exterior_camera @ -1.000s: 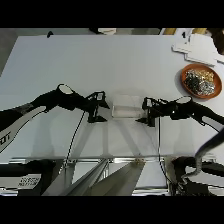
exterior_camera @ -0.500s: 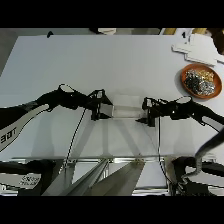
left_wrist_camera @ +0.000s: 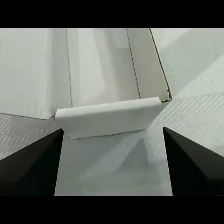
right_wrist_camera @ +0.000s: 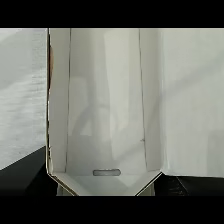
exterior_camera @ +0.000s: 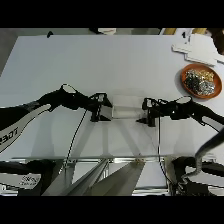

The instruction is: Fold the box and place the chain.

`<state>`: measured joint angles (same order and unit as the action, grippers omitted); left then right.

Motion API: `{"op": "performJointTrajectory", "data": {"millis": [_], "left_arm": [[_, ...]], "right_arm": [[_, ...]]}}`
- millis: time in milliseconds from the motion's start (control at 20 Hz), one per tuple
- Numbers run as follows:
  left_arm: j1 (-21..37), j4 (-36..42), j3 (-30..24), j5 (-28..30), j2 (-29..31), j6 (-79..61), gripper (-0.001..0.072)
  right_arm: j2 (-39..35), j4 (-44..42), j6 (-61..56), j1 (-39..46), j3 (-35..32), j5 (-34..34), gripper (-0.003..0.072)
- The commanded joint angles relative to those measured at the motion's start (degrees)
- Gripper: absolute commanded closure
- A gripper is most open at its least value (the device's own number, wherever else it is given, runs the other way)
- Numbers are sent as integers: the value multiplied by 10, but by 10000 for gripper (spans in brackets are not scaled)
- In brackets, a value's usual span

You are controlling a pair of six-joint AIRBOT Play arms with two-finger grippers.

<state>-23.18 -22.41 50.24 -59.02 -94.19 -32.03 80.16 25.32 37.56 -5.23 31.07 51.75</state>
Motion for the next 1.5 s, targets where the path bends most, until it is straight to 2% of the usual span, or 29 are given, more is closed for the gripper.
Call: {"op": "performJointTrajectory", "data": {"millis": [0,300,600,800,1000,1050,1100,1200,1250,1400,1450], "left_arm": [[-7,-5,1,-3,0,14,2],[-15,-15,24,5,-15,67,2],[-28,-21,24,7,-15,67,2],[-39,-18,24,48,-14,96,5],[-41,-21,24,48,-14,96,27],[-40,-20,24,48,-14,96,114],[-40,-20,24,48,-14,96,267],[-41,-21,24,48,-14,96,517],[-41,-21,24,48,-14,96,592],[-41,-21,24,48,-14,96,588],[-41,-21,24,48,-14,96,567]], "right_arm": [[0,-1,0,0,0,-1,287],[0,-1,0,0,0,-1,287],[0,-1,0,0,0,-1,287],[0,-1,0,0,0,-1,287],[0,-1,0,0,0,-1,287],[0,-1,0,0,0,-1,287],[0,-1,0,0,0,-1,287],[0,-1,0,0,0,-1,287],[0,-1,0,0,0,-1,287],[0,-1,0,0,0,-1,287],[0,-1,0,0,0,-1,287]]}}
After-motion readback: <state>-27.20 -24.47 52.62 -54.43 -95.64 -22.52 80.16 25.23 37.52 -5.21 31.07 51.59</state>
